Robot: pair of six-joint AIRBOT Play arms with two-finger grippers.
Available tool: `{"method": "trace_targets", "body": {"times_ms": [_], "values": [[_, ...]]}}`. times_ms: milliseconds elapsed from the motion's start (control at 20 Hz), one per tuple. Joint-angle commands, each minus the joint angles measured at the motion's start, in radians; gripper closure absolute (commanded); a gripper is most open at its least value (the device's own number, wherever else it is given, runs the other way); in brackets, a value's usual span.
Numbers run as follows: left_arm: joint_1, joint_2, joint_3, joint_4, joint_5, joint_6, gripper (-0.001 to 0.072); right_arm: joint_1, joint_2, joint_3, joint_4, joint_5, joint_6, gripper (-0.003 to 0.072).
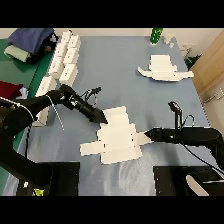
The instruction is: Fold the box.
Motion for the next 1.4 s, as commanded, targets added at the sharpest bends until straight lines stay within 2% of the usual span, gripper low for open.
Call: {"method": "trace_targets", "body": {"times_ms": [0,50,100,300,650,1350], "values": [[0.018,0.000,0.000,-0.006,0.018,-0.008,0.0364,0.001,-0.001,0.000,-0.001,0.018,0.013,0.0687],[0.014,0.000,0.000,-0.010,0.018,-0.002,0.0559,0.001,-0.001,0.000,-0.001,0.018,0.013,0.0687],[0.009,0.000,0.000,-0.012,0.021,0.008,0.0601,0.001,-0.001,0.000,0.000,0.018,0.013,0.0687],[-0.011,-0.001,0.000,-0.053,0.051,0.035,0.0593,0.001,-0.001,0.000,0.000,0.018,0.013,0.0687],[-0.035,0.000,0.000,-0.057,0.024,0.075,0.0591,0.001,-0.001,0.000,-0.001,0.018,0.013,0.0687],[-0.041,-0.001,0.000,-0.072,0.036,0.103,0.0596,0.001,-0.001,-0.002,-0.003,0.016,0.013,0.0686]]}}
